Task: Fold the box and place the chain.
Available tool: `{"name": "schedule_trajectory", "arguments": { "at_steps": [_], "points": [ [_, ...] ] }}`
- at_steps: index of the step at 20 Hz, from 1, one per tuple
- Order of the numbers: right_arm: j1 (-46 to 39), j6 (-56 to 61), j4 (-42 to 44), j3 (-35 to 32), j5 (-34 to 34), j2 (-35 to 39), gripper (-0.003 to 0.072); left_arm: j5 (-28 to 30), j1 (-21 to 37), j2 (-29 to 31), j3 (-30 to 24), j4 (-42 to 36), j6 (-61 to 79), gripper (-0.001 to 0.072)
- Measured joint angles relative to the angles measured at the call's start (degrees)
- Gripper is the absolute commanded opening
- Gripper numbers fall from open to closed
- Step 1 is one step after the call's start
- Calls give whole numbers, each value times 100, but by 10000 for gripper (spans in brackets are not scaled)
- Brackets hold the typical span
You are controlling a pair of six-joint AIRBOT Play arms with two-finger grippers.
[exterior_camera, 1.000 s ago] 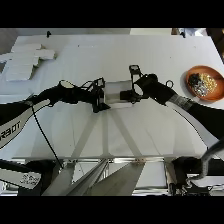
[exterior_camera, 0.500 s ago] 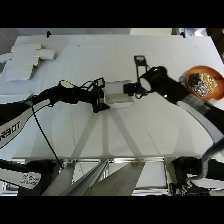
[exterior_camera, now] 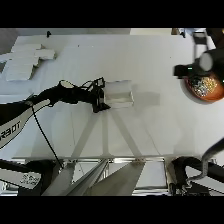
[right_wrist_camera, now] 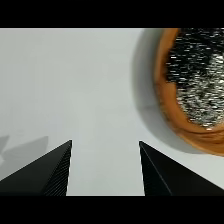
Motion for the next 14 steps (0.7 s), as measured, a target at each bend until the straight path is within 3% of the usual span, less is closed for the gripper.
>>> {"name": "schedule_trajectory", "arguments": {
  "at_steps": [4,7,14],
  "points": [
    [-1506,-529,317,0,-240,-463,476,0,-2,0,2,0,0,479],
    [-2166,-874,479,0,-518,-944,475,0,0,0,0,2,0,479],
    [-2505,-1001,297,0,-1281,-1792,453,-2,0,0,0,2,0,479]
  ]
}}
